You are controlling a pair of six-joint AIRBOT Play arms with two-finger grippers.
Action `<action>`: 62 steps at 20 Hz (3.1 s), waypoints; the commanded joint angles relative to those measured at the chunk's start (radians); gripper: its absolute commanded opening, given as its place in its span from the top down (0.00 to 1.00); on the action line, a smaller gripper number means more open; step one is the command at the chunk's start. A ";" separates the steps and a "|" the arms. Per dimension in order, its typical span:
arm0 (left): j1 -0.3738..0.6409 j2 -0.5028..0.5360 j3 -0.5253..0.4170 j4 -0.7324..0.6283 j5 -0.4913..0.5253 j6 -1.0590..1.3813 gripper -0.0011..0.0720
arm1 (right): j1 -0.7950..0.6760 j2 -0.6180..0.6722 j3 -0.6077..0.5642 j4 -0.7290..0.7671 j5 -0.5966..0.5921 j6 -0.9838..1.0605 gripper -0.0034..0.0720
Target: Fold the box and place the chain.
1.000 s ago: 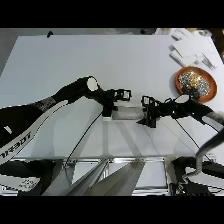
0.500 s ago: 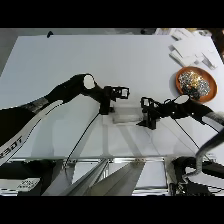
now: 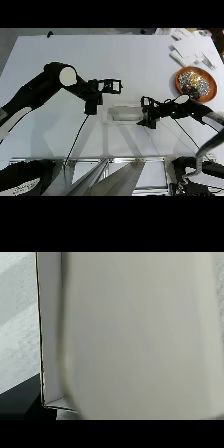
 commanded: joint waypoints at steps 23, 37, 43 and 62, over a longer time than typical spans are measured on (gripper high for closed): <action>-0.105 -0.203 -0.011 -0.169 0.456 -0.487 0.98 | 0.000 0.001 0.000 -0.002 0.003 -0.003 0.59; -0.061 -0.113 -0.146 0.074 0.127 -0.322 0.98 | 0.000 0.001 0.000 -0.001 0.003 -0.003 0.59; -0.004 -0.112 -0.233 0.016 0.260 0.001 0.47 | 0.000 0.001 0.000 -0.001 0.003 -0.003 0.59; -0.075 -0.166 -0.237 -0.179 0.369 0.216 0.65 | 0.000 0.001 0.000 -0.001 0.003 -0.003 0.59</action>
